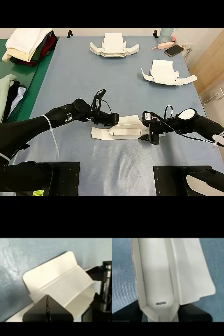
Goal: Fold the box.
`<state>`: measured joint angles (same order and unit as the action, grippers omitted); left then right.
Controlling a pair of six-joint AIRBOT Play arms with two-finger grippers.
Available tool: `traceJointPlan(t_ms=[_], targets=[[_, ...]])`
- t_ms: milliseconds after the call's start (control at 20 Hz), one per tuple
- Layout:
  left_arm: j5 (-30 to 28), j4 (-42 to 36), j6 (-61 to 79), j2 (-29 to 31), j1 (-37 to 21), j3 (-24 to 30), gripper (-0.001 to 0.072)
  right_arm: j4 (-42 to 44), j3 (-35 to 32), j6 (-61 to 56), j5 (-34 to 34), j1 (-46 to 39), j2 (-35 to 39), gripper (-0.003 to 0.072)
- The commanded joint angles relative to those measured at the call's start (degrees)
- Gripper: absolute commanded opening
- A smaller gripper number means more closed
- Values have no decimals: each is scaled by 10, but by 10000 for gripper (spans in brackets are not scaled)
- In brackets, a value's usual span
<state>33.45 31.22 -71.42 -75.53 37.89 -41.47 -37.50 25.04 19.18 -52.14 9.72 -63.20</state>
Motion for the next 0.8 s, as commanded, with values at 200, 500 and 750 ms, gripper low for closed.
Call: traceJointPlan(t_ms=[200, 500, 750], targets=[[26, 0, 54, -13, -5, -36, 12, 0, 0, 0, 1, 0, 0, 513], [51, 40, 125, 49, -46, -66, 12, 0, 0, -1, 1, 0, 0, 512], [78, 199, 123, 169, -47, -15, 10, 0, 0, -1, 1, 0, 0, 513]])
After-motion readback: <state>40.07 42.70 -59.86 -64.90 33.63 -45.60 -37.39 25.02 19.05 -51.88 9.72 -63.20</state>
